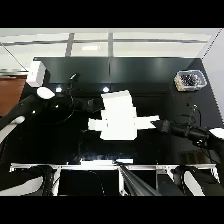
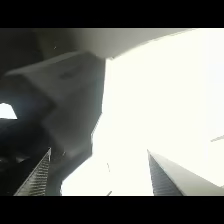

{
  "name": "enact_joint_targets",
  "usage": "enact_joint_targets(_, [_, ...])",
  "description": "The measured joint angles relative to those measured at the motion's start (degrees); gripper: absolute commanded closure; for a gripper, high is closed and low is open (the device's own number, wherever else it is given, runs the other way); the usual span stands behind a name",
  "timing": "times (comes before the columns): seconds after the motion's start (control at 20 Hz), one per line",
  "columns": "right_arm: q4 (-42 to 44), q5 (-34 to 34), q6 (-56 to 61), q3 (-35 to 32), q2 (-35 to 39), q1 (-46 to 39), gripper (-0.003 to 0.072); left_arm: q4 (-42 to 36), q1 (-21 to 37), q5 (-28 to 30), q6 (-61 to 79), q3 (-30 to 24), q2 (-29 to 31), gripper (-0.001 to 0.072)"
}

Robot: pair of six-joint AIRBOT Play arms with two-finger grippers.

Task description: Fold the box and place the chain.

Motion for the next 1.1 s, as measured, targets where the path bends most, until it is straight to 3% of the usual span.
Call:
enact_joint_targets(0.15, [0.04, 0.07, -0.04, -0.17, 0.07, 0.35, 0.0669, -11.15, 2.1, -5.9, 10.12, 2.32, -7.58, 0.0027])
enact_joint_targets(0.25, [0.02, 0.39, -0.04, -0.24, 0.07, 0.5, 0.0669, -14.29, 2.4, -8.2, 13.7, 3.78, -11.47, 0.0027])
enact_joint_targets(0.65, [-0.15, 1.77, -0.07, -0.24, 0.09, 0.55, 0.0669, -10.45, -0.81, -24.2, 21.86, 11.23, -21.33, 0.0036])
enact_joint_targets(0.75, [-0.33, 2.16, -0.07, -0.24, 0.07, 0.55, 0.0668, -9.42, -0.74, -26.88, 23.41, 12.41, -22.1, 0.0308])
enact_joint_targets(0.85, [-0.92, 2.64, -0.04, -0.24, 0.07, 0.55, 0.0669, -8.9, -0.7, -29.07, 25.57, 13.25, -22.51, 0.0398])
enact_joint_targets(0.95, [-1.57, 2.97, -0.02, -0.24, 0.07, 0.55, 0.0669, -8.26, -0.81, -30.25, 27.3, 13.7, -22.75, 0.0621])
enact_joint_targets(1.0, [-1.73, 3.15, -0.02, -0.24, 0.07, 0.55, 0.0668, -8.15, -0.87, -30.58, 28.41, 13.86, -22.8, 0.0681])
enact_joint_targets(1.1, [-2.19, 3.5, 0.0, -0.24, 0.07, 0.55, 0.0666, -7.67, -0.92, -31.8, 30.56, 14.08, -22.86, 0.0683])
